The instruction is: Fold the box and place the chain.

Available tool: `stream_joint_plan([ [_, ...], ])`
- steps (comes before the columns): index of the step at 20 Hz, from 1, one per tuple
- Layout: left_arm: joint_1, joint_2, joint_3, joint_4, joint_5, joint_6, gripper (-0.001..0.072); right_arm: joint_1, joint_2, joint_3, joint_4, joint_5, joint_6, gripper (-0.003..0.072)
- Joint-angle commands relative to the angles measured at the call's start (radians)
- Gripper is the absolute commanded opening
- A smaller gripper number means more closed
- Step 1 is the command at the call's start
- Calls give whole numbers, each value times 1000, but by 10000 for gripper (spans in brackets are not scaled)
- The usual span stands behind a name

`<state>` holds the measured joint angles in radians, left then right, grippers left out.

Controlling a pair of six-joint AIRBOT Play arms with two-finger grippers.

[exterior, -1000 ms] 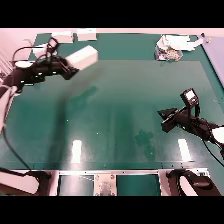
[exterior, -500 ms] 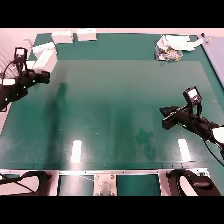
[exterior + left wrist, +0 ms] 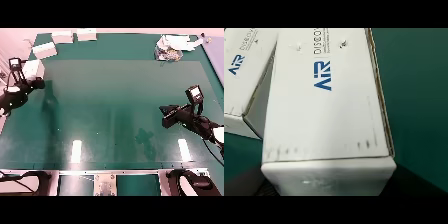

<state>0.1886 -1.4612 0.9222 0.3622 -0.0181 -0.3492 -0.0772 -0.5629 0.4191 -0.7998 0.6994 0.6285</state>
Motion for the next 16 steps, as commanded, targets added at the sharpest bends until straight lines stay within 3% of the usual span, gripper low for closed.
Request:
stream_joint_plan([
  [1, 1, -49, 10, 6, -61, 109, 16, 0, 1, 0, 15, -1, 0, 11],
  [6, 2, -96, 65, 6, -118, 310, 16, 0, 1, 0, 14, -1, 1, 11],
  [16, 2, -168, 130, -7, -51, 280, 17, 0, 1, 0, 68, 0, 1, 10],
])
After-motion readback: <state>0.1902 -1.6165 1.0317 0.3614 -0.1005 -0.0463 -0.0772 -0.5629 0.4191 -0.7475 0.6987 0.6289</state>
